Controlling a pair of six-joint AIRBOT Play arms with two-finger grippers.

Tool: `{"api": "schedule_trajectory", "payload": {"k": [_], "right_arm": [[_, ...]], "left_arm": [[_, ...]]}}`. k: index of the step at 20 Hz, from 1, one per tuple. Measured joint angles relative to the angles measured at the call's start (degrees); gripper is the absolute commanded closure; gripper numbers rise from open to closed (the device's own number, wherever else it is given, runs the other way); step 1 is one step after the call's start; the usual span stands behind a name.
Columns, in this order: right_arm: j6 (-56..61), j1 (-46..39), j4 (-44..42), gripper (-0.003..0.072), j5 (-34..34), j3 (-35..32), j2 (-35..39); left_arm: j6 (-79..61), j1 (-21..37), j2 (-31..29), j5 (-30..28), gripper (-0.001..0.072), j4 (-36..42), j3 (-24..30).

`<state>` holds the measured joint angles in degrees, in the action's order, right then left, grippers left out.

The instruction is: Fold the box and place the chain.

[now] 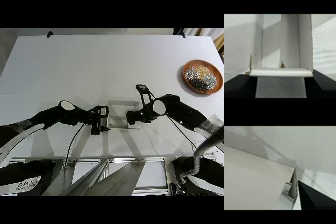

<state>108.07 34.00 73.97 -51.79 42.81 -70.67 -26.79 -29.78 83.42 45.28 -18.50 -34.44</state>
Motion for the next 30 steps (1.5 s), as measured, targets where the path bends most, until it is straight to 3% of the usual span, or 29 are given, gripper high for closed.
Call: {"api": "schedule_trajectory", "payload": {"k": [2, 14, 25, 30], "right_arm": [[1.2, 0.2, 1.2, 0.0001, 0.0, 0.0, 0.0], [-4.0, 0.3, -0.5, -0.0005, 2.4, 0.5, 0.6], [-14.2, -4.2, -3.7, -0.0006, -1.8, 0.6, 6.3], [-13.8, -2.2, -2.1, 0.0004, -4.6, 0.2, 7.4]], "left_arm": [[0.0, 0.0, 0.0, 0.0, 0.0572, 0.0, 0.0], [0.1, 0.0, 0.0, 0.0, 0.0572, 0.1, 0.0], [0.0, 0.0, 0.0, 0.0, 0.0572, 0.1, 0.0], [0.0, 0.0, 0.0, 0.0, 0.0572, 0.1, 0.0]]}}
